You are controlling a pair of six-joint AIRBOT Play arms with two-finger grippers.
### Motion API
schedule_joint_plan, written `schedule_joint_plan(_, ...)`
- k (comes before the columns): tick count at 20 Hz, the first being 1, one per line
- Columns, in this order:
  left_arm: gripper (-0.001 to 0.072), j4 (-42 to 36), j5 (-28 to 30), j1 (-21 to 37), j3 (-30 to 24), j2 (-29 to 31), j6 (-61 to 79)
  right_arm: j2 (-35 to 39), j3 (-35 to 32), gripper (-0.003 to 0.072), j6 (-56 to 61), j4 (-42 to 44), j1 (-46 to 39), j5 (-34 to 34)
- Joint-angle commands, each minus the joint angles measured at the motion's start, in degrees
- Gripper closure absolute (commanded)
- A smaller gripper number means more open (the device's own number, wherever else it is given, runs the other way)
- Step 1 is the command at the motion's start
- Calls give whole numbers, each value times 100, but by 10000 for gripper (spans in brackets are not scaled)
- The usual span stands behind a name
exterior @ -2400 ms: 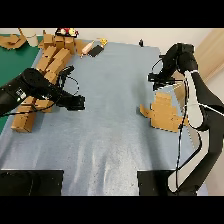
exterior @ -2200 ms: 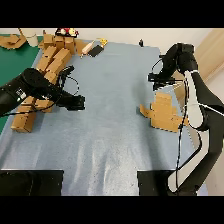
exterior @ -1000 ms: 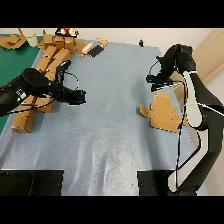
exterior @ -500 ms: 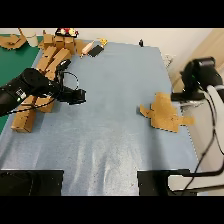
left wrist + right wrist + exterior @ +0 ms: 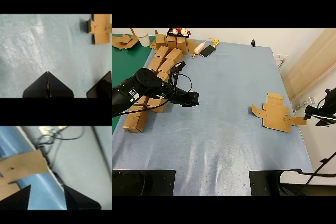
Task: Fold the box.
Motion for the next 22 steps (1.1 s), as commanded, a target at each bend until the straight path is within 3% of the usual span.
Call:
schedule_joint_plan(1,697,-109,-33,-4,0,-2,-7,-656,155,82,-1069,2072,-874,321)
schedule_joint_plan(4,697,-151,-33,-4,0,-2,-17,-1158,479,82,-1390,2282,-1045,164)
schedule_joint_plan(10,697,-332,-90,-4,0,-2,-50,-1453,575,110,-2052,3110,-1045,-278)
schedule_joint_plan(11,697,-420,-151,-4,0,-2,-48,-1445,577,138,-2129,3215,-1043,-459)
schedule_joint_plan(12,697,-507,-221,-4,0,-2,-48,-1419,575,232,-2243,3311,-1045,-654)
schedule_joint_plan(17,696,-533,-391,-2,0,-2,-46,-1414,575,252,-2262,3217,-1043,-896)
schedule_joint_plan(20,696,-535,-507,-2,0,-2,-48,-1425,573,425,-2262,3305,-1005,-973)
schedule_joint_plan(22,694,-533,-603,0,2,-2,-46,-1425,573,649,-2264,3451,-863,-1272)
